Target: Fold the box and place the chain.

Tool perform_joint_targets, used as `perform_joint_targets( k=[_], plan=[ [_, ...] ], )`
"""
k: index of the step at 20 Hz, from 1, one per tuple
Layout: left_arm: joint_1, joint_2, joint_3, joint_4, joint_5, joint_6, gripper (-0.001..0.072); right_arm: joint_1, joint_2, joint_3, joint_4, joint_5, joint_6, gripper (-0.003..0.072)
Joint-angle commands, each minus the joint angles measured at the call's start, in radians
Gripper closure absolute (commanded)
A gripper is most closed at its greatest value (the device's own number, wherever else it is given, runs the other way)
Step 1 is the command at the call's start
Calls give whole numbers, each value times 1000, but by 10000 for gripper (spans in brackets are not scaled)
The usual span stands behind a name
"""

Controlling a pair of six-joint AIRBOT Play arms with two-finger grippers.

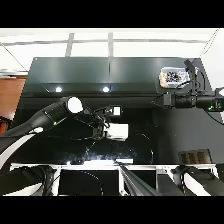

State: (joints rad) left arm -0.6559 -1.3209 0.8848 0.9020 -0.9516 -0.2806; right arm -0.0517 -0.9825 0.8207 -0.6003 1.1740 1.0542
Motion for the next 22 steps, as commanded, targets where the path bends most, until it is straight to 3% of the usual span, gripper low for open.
perform_joint_targets(
  k=[1, 8, 13, 17, 18, 19, 20, 22],
  plan=[
    [-24, -4, -1, 43, 40, -68, -2, 0, 1, 1, 0, 0, 0, 671],
    [-31, -11, -29, 43, 67, -68, -2, 0, 1, 0, 0, -1, 0, 671],
    [-102, -47, -74, -24, 291, -67, -1, 0, 1, 1, 1, -21, 0, 671],
    [-134, -61, -72, -9, 282, -68, 20, 0, 1, 1, 0, -12, 0, 671],
    [-129, -60, -68, -1, 262, -72, 132, 0, 1, 1, 0, -11, 0, 671],
    [-117, -60, -57, 21, 238, -109, 336, 0, 1, 1, 0, -11, 0, 671],
    [-90, -60, -38, 64, 206, -200, 429, 0, 1, 0, 0, -11, 0, 671],
    [11, -59, 3, 176, 133, -367, 429, 0, 1, 0, 0, -11, 0, 671]
  ],
)
